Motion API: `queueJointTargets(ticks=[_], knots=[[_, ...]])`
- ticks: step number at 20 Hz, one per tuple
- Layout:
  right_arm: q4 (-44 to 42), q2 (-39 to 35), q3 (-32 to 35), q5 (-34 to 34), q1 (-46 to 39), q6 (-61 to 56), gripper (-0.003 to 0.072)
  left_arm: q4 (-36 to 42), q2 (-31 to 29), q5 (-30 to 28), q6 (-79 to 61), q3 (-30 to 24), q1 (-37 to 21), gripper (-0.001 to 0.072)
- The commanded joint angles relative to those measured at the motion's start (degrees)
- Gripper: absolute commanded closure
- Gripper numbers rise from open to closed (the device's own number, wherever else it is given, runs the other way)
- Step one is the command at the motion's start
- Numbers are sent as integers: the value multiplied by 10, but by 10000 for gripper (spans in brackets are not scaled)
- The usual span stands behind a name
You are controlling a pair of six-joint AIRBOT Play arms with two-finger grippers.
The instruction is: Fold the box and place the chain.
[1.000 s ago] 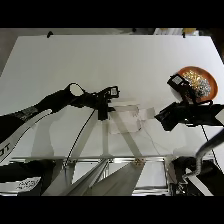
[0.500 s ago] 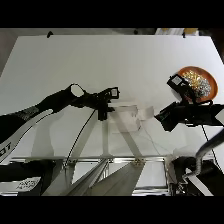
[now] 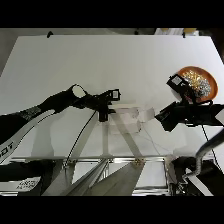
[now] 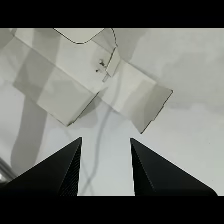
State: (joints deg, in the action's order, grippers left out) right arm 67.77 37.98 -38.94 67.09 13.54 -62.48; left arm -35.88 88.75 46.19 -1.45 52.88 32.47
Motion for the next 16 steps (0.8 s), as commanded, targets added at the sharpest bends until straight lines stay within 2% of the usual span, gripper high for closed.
queueJointTargets(ticks=[1, 16], knots=[[0, 0, 0, 0, 0, 0, 350, -2, 0, -4, 0, 0, 0, 700], [-8, 0, 0, 6, 0, 45, 351, -2, 0, -3, 0, 0, 1, 700]])
